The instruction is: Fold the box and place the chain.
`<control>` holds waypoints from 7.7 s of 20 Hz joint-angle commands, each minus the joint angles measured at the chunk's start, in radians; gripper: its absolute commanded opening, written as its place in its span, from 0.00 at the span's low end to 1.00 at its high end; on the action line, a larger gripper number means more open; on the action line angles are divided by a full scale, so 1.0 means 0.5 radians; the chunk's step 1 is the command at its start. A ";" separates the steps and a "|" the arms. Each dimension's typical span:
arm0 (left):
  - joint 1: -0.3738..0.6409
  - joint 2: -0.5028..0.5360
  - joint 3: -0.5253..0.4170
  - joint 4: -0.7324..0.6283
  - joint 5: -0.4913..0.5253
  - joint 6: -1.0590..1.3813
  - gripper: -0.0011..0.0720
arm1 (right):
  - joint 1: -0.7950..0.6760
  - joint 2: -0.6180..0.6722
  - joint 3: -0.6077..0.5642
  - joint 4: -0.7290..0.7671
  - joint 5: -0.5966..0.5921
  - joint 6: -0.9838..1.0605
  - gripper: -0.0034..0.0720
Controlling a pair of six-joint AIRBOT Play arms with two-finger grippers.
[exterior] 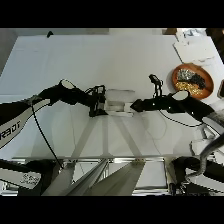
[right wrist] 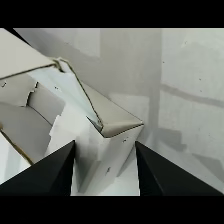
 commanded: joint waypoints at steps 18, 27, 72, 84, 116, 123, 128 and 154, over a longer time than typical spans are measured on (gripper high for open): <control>0.000 -0.002 0.002 0.001 0.000 0.000 0.37 | 0.043 0.174 -0.001 -0.109 0.099 0.046 0.69; 0.000 -0.002 0.002 0.001 0.000 0.000 0.37 | 0.204 0.173 -0.001 -0.150 -0.132 0.280 0.65; 0.000 -0.002 0.002 0.001 0.000 0.000 0.37 | 0.650 -0.221 0.525 -2.020 0.096 2.452 0.52; 0.000 -0.002 0.002 0.001 0.000 0.000 0.37 | 0.845 -0.388 0.701 -2.065 0.162 2.696 0.48; 0.000 -0.002 0.002 0.001 0.000 0.000 0.37 | -0.412 0.370 0.784 -2.744 0.482 2.076 0.64; 0.000 -0.002 0.002 0.001 0.000 0.000 0.37 | -0.784 -0.034 0.784 -2.515 0.142 1.913 0.79; 0.000 -0.002 0.002 0.001 0.000 0.000 0.37 | -0.803 -0.324 0.784 -2.457 -0.055 1.927 0.79; 0.000 -0.002 0.002 0.001 0.000 0.000 0.37 | -0.743 0.313 0.783 -2.468 0.320 1.394 0.05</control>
